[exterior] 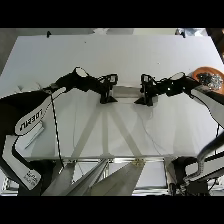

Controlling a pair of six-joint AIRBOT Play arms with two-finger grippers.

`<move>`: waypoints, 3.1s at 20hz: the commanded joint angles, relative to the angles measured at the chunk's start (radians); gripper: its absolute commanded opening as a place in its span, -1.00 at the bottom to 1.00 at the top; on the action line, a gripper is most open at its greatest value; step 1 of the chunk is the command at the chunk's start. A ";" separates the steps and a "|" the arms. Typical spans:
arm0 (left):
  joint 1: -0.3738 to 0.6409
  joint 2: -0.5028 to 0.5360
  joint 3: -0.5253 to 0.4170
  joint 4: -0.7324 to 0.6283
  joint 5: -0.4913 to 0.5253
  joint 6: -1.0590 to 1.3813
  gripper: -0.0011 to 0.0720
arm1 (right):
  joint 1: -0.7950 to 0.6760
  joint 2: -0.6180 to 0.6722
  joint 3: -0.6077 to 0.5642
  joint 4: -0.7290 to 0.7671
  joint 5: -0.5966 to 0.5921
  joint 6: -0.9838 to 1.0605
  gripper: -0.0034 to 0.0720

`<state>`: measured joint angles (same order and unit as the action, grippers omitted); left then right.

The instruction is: Fold the box and place the chain.

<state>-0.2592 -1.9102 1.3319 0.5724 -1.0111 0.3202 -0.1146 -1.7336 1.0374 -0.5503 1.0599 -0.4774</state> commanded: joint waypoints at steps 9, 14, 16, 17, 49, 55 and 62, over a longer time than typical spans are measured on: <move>-0.008 -0.001 -0.001 0.046 0.002 -0.162 0.18 | 0.001 0.001 0.001 0.005 -0.002 -0.002 -0.28; -0.008 -0.002 -0.001 0.046 0.002 -0.198 0.17 | 0.000 0.001 0.001 0.005 -0.031 -0.002 -0.28; -0.008 -0.001 -0.001 0.046 0.002 -0.199 0.17 | 0.000 0.001 0.001 0.005 -0.031 -0.002 -0.28; -0.008 -0.001 -0.001 0.046 0.002 -0.199 0.17 | 0.000 0.001 0.001 0.005 -0.031 -0.002 -0.28; -0.008 -0.001 -0.001 0.046 0.002 -0.198 0.17 | 0.002 0.022 0.001 0.004 -0.023 -0.001 0.59; -0.008 -0.001 -0.001 0.047 0.002 -0.198 0.17 | -0.035 0.115 0.001 -0.140 0.003 0.075 0.59; -0.008 -0.002 -0.001 0.047 0.002 -0.198 0.17 | -0.156 0.221 0.001 -0.224 0.174 0.275 -0.09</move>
<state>-0.2684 -1.9121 1.3304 0.6201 -1.0103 0.1242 -0.2352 -1.5524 1.0389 -0.7441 1.1419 -0.2955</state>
